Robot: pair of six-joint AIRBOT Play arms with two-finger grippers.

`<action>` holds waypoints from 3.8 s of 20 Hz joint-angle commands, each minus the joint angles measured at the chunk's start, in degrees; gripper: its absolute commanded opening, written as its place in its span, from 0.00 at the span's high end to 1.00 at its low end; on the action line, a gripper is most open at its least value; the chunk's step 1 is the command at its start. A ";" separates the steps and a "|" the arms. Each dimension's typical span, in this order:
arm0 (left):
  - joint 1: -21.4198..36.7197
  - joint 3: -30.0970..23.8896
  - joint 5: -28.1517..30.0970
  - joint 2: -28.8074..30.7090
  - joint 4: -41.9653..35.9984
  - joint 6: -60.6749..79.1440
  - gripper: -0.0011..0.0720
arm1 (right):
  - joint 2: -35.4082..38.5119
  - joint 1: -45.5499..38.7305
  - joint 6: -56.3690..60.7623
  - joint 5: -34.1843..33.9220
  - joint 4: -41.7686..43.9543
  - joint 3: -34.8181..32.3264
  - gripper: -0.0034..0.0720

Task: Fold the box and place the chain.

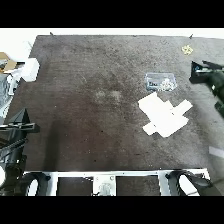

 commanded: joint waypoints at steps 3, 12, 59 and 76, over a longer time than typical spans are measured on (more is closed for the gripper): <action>-0.02 0.02 0.02 0.04 0.02 0.00 0.97 | -26.29 -15.96 26.18 38.18 -26.69 25.66 0.39; -0.02 0.02 -0.02 0.04 0.02 0.00 0.97 | -52.41 -16.57 31.36 61.99 -49.99 54.66 0.39; -0.02 6.60 -19.87 -0.98 -2.16 -6.08 0.56 | -35.26 27.36 15.67 10.60 2.60 3.98 0.95; -1.49 81.55 -63.12 -94.97 33.00 -36.94 0.56 | -39.71 27.32 5.90 9.81 1.53 5.38 0.95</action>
